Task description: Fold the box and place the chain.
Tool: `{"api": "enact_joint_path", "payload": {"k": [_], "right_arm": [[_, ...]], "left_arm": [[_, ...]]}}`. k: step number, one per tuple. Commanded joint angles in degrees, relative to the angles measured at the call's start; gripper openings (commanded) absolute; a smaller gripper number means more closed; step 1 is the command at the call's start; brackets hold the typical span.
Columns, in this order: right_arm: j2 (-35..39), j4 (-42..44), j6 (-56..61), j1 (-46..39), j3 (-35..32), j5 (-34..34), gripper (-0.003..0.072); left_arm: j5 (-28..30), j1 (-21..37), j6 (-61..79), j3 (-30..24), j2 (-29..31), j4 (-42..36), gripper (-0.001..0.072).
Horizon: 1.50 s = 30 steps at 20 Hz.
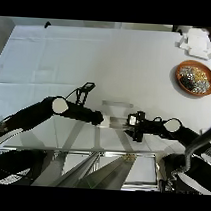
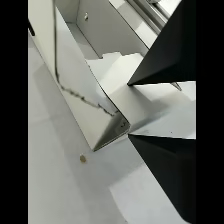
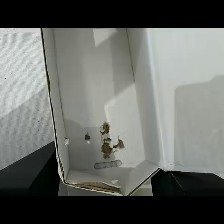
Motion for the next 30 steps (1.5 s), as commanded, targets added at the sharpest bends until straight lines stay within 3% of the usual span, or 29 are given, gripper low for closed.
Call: {"api": "enact_joint_path", "payload": {"k": [1, 11, 17, 21, 25, 30], "right_arm": [[0.04, 0.00, -0.04, 0.02, 0.04, 0.00, 0.0408], [0.04, 0.00, -0.04, 0.02, 0.04, 0.00, 0.0408], [0.04, 0.00, -0.04, 0.04, 0.04, 0.00, 0.0408], [0.04, 0.00, -0.04, 0.02, 0.04, 0.00, 0.0408], [0.04, 0.00, -0.04, 0.02, 0.04, 0.00, 0.0408], [0.04, 0.00, -0.04, 0.02, 0.04, 0.00, 0.0408]], "left_arm": [[-1.86, -1.77, -4.90, 3.39, -1.55, 3.87, 0.0344], [-9.03, -3.32, -18.95, 8.00, -1.70, 17.97, 0.0345], [-13.79, -6.99, -21.92, 14.19, -7.87, 18.73, 0.0352], [-16.81, -7.04, -24.39, 14.75, -7.85, 19.89, 0.0352], [-17.11, -7.10, -28.87, 14.75, -7.85, 21.22, 0.0352], [-13.11, -8.87, -33.07, 14.75, -7.85, 24.02, 0.0310]]}}
